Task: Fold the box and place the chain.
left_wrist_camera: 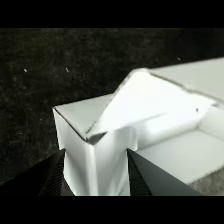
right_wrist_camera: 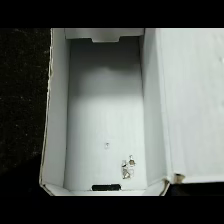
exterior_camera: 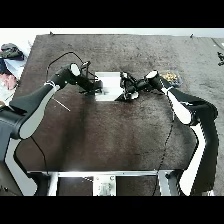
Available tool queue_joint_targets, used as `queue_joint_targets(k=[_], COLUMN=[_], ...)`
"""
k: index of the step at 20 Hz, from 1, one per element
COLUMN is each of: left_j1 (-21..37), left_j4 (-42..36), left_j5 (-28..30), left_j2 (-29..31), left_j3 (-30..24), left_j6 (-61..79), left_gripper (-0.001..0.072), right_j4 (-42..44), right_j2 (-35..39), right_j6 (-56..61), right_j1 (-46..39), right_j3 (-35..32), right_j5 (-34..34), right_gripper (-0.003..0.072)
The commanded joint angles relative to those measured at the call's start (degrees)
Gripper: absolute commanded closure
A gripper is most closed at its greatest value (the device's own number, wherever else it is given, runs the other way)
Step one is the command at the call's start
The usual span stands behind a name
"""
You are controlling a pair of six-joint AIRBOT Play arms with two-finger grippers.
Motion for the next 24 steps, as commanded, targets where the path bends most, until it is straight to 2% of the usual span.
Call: queue_joint_targets(k=[1, 4, 5, 8, 16, 17, 20, 21, 22, 24], left_j1=[-2.36, -4.85, -5.62, -6.99, -7.26, -7.26, -7.26, -7.26, -7.26, -7.26], left_j4=[8.92, 16.79, 19.74, 25.73, 29.14, 29.86, 30.16, 30.16, 30.18, 30.21], left_j5=[-0.26, -7.17, -9.27, -13.88, -15.04, -15.08, -14.99, -15.15, -15.32, -15.17], left_j2=[-0.63, -3.91, -4.96, -7.26, -9.11, -9.14, -9.20, -9.25, -9.31, -9.35], left_j3=[2.08, 9.94, 12.24, 16.76, 17.64, 17.64, 17.64, 17.64, 17.64, 17.64], left_j6=[-8.85, -13.86, -15.89, -19.06, -21.38, -21.79, -21.81, -21.88, -21.84, -21.90], left_gripper=[0.0294, 0.0324, 0.0360, 0.0361, 0.0365, 0.0486, 0.0506, 0.0550, 0.0648, 0.0667], right_j4=[0.00, 0.00, 0.00, 0.00, 0.00, 0.00, 0.00, 0.00, 0.00, 0.00], right_j2=[0.00, 0.00, 0.00, 0.00, 0.00, 0.00, 0.00, 0.00, 0.00, 0.00], right_j6=[0.00, 0.00, 0.00, 0.00, 0.00, 0.00, 0.00, 0.00, 0.00, 0.00], right_j1=[0.07, 0.07, 0.07, 0.07, 0.07, 0.07, 0.07, 0.07, 0.07, 0.07], right_j3=[0.02, 0.02, 0.02, 0.02, 0.02, 0.02, 0.02, 0.02, 0.02, 0.02], right_j5=[0.04, 0.07, 0.04, 0.04, 0.02, 0.04, 0.04, 0.04, 0.04, 0.04], right_gripper=[0.0237, 0.0237, 0.0238, 0.0238, 0.0238, 0.0237, 0.0238, 0.0237, 0.0237, 0.0237])
